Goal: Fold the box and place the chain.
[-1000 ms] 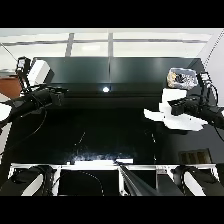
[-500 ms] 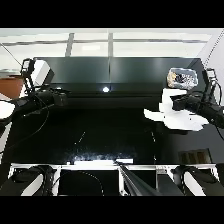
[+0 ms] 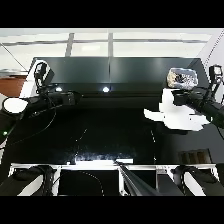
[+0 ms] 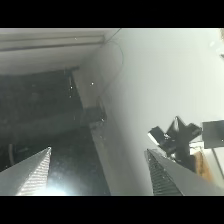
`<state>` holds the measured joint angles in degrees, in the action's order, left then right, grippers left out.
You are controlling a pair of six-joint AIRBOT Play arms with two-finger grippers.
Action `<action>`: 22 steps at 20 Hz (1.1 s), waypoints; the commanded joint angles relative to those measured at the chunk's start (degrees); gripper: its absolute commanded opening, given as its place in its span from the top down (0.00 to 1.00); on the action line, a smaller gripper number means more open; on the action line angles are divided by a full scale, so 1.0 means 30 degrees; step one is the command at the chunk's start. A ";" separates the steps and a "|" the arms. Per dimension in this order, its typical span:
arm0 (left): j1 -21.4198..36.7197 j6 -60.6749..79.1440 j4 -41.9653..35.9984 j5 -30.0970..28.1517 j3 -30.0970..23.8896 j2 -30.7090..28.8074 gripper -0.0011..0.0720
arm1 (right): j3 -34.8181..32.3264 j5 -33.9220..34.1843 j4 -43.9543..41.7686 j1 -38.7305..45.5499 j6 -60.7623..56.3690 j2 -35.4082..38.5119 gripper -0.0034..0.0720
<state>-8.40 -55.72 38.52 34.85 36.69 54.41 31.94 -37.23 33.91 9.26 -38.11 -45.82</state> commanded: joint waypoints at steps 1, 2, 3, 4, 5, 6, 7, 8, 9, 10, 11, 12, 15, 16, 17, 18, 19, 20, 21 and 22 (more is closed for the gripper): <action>-0.0612 0.0000 -0.0080 -0.1515 0.0000 0.0554 0.01 | 0.0000 0.0474 -0.0160 -0.0022 -0.0007 0.0007 0.85; -0.0772 0.0007 -0.0080 -0.2171 0.0007 0.0583 0.01 | 0.0000 0.0918 -0.0146 -0.0022 -0.0007 0.0007 0.22; -0.0889 0.0007 -0.0080 -0.2703 0.0022 0.0583 0.01 | 0.0007 0.1785 -0.0080 -0.0015 -0.0007 0.0007 0.03; -0.0954 0.0007 -0.0080 -0.3177 0.0044 0.0583 0.01 | 0.0102 0.3024 0.0576 0.0153 -0.0015 0.0000 0.03; -0.0962 0.0000 -0.0080 -0.3453 0.0058 0.0583 0.01 | 0.0328 0.4568 0.2237 0.0772 -0.0984 0.0000 0.03; -0.0954 0.0000 -0.0080 -0.3585 0.0058 0.0583 0.01 | 0.0772 0.5435 0.4430 0.1996 -0.3082 -0.0066 0.03; -0.0954 0.0000 -0.0080 -0.3592 0.0058 0.0583 0.01 | 0.1479 0.5457 0.7147 0.3971 -0.5901 -0.0372 0.03; -0.0962 0.0000 -0.0080 -0.3555 0.0058 0.0583 0.01 | 0.2157 0.5049 0.9530 0.6186 -0.8626 -0.0940 0.03; -0.0962 0.0000 -0.0080 -0.3475 0.0058 0.0583 0.01 | 0.2951 0.4087 1.1081 0.8830 -1.0571 -0.1843 0.03; -0.0962 -0.0007 -0.0080 -0.3453 0.0058 0.0583 0.01 | 0.3657 0.3024 1.0965 1.1140 -1.0622 -0.2878 0.03; -0.0962 -0.0007 -0.0087 -0.3468 0.0058 0.0583 0.01 | 0.4473 0.1530 1.0382 1.3129 -0.9508 -0.4146 0.02; -0.0962 -0.0015 -0.0131 -0.3475 0.0058 0.0583 0.01 | 0.5253 -0.0219 1.0360 1.4608 -0.8255 -0.5246 0.02; -0.0962 -0.0007 -0.1056 -0.3541 0.0058 0.0583 0.01 | 0.6790 -0.5493 0.9653 1.7835 -0.6958 -0.8269 0.02; -0.0962 0.0000 -0.1056 -0.3563 0.0058 0.0583 0.01 | 0.7206 -0.7854 0.8670 1.8557 -0.6091 -0.9384 0.02; -0.0954 0.0000 -0.1035 -0.3570 0.0058 0.0583 0.01 | 0.7715 -1.0644 0.7271 1.9190 -0.5472 -1.0754 0.02; -0.0962 0.0007 -0.0998 -0.3570 0.0058 0.0583 0.01 | 0.8189 -1.3391 0.5566 1.9547 -0.4656 -1.2043 0.02; -0.0962 0.0000 -0.1005 -0.3563 0.0058 0.0583 0.01 | 0.8670 -1.5679 0.4204 1.9606 -0.4393 -1.3311 0.02; -0.0962 0.0000 -0.1005 -0.3541 0.0058 0.0583 0.01 | 0.9078 -1.6735 0.3657 1.9402 -0.4459 -1.4222 0.02; -0.0962 -0.0007 -0.1013 -0.3526 0.0058 0.0583 0.01 | 0.9508 -1.7194 0.3891 1.8994 -0.4758 -1.5008 0.02; -0.0962 -0.0007 -0.1013 -0.3497 0.0058 0.0583 0.01 | 0.9989 -1.7384 0.4393 1.8513 -0.5136 -1.5664 0.02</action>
